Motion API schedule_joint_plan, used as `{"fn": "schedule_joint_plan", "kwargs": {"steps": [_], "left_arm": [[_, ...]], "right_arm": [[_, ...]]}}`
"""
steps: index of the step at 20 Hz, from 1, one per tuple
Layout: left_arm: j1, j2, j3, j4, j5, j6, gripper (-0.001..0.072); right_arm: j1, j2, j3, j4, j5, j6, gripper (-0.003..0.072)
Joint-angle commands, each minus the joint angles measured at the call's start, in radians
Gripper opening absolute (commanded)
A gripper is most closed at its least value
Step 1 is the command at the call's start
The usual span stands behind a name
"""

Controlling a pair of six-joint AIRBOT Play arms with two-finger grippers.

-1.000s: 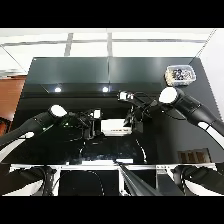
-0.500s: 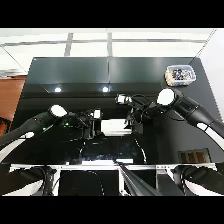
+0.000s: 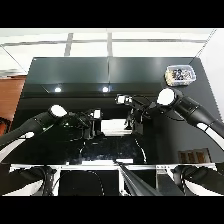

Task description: Fold the box and place the chain.

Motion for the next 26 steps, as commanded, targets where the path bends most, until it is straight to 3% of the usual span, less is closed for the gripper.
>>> {"fn": "schedule_joint_plan", "kwargs": {"steps": [1,17,18,20,21,22,24,26], "left_arm": [[-0.001,-0.001,0.001,0.0,0.001,0.0,0.0331],[-0.001,-0.001,0.001,0.0,0.001,0.0,0.0331],[-0.001,-0.001,0.001,0.0,0.001,0.0,0.0331],[-0.001,-0.001,0.001,0.0,0.001,0.0,0.0331],[-0.001,-0.001,0.001,0.0,0.001,0.0,0.0331],[-0.001,-0.001,0.001,0.0,0.001,0.0,0.0331],[-0.001,-0.001,0.001,0.0,0.001,0.0,0.0331],[-0.001,-0.001,0.001,0.0,0.001,0.0,0.0331]], "right_arm": [[0.001,0.0,0.0,-0.002,0.008,0.0,0.0251],[0.001,-0.023,-0.033,0.023,-0.029,0.014,0.0252],[0.0,-0.012,-0.032,0.034,-0.021,0.045,0.0252],[-0.019,0.021,-0.028,0.028,-0.009,0.291,0.0251],[-0.046,0.031,-0.028,0.025,0.022,0.433,0.0184],[-0.079,0.032,-0.031,0.029,0.092,0.53,0.0],[-0.117,0.032,-0.075,0.133,0.155,0.561,0.0011],[-0.112,0.032,-0.158,0.334,0.084,0.511,0.0011]]}}
